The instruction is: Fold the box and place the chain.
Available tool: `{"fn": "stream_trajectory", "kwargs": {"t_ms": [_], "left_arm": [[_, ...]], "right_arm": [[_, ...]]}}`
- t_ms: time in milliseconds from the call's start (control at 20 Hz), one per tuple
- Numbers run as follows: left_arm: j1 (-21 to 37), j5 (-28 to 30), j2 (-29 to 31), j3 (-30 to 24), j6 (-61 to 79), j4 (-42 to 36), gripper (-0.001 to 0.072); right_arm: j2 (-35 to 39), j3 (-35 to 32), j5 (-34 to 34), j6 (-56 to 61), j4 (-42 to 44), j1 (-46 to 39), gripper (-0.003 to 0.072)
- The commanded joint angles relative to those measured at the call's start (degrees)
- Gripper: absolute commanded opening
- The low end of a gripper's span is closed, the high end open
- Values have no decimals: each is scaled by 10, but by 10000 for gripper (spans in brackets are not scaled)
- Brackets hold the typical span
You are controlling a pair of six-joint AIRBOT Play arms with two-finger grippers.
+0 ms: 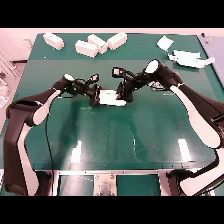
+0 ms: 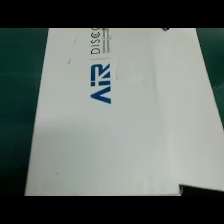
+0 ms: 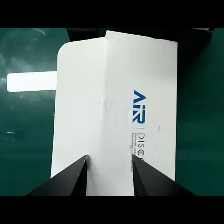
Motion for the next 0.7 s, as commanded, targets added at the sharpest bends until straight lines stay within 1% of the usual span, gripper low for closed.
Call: {"fn": "stream_trajectory", "kwargs": {"t_ms": [0, 300, 400, 450, 500, 550, 650], "left_arm": [[0, 0, 0, 1, 0, 0, 592], [0, 0, 0, 1, 0, 0, 592], [0, 0, 0, 1, 0, 0, 592], [0, 0, 0, 1, 0, 0, 592], [0, 0, 0, 1, 0, 0, 592], [0, 0, 0, 1, 0, 0, 592], [0, 0, 0, 1, 0, 0, 592]], "right_arm": [[0, -7, -29, 5, -5, 3, 345], [3, -6, -43, 5, -5, 11, 337], [17, -6, -42, 20, -3, 11, 331], [30, -6, -41, 25, -3, 10, 276], [41, -7, -35, 33, 1, 7, 254], [54, -13, -27, 34, 12, 5, 212], [82, -49, -37, 27, 30, 5, 62]]}}
